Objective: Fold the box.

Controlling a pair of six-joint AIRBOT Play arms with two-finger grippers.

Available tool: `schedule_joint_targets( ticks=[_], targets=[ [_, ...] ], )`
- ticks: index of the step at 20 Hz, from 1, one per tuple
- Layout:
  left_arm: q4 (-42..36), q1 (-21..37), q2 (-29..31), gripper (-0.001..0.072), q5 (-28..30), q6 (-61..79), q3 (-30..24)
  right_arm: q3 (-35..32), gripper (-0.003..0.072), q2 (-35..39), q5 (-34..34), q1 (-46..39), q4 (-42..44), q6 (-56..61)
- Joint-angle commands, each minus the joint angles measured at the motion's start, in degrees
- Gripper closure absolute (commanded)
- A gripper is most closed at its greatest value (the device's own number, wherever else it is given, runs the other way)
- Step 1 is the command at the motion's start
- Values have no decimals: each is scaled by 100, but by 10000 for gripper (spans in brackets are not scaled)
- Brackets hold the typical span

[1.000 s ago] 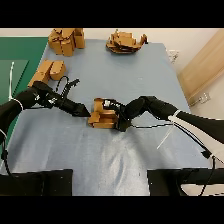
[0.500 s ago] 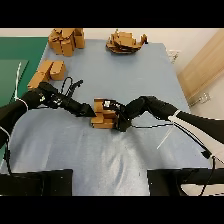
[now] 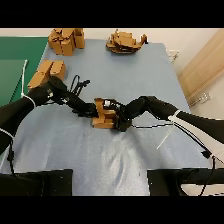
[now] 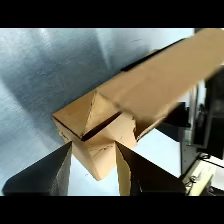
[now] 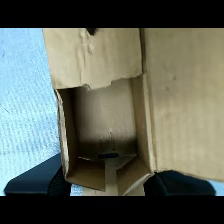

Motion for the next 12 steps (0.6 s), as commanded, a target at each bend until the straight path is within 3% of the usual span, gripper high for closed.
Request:
schedule_joint_targets(
  ticks=[1,4,10,12],
  targets=[
    [1550,-529,4,282,17,-1587,435,2,682,4,4,0,-9,2],
    [2179,-1008,2,282,85,-2409,658,2,682,4,22,0,-9,2],
    [2275,-1805,-2,281,846,-3311,675,2,682,4,46,0,-9,0],
    [2671,-1998,-4,281,881,-3801,675,2,682,4,46,0,-9,0]
  ],
)
